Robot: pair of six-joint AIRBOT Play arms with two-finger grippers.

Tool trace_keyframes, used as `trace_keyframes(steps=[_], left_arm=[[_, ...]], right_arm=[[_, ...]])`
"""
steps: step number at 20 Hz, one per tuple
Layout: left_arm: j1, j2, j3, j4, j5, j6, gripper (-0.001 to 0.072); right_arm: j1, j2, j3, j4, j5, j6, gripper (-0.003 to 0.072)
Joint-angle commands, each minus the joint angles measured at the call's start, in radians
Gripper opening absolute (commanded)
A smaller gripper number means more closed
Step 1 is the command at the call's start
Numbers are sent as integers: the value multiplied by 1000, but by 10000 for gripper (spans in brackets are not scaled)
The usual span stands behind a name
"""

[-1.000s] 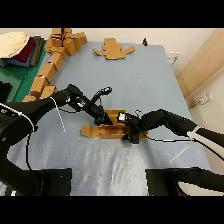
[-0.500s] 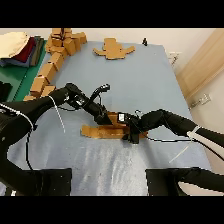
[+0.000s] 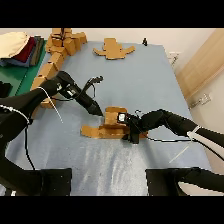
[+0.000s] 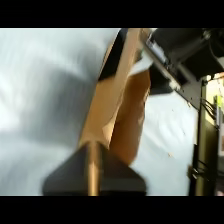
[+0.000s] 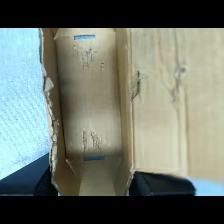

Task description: Fold the box.

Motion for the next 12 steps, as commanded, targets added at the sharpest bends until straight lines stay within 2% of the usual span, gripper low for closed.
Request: trace_keyframes(steps=[1,5,8,10,12], left_arm=[[35,0,53,85,-135,-153,9],[-2,0,30,89,-236,-303,9],[-61,0,12,85,-256,-380,9],[-110,0,6,3,-238,-385,8],[-146,0,1,-158,-173,-357,8]], right_arm=[[0,-1,0,0,0,0,517],[0,-1,0,0,0,0,516],[0,-1,0,0,0,0,516],[0,-1,0,0,0,0,516],[0,-1,0,0,0,0,517]])
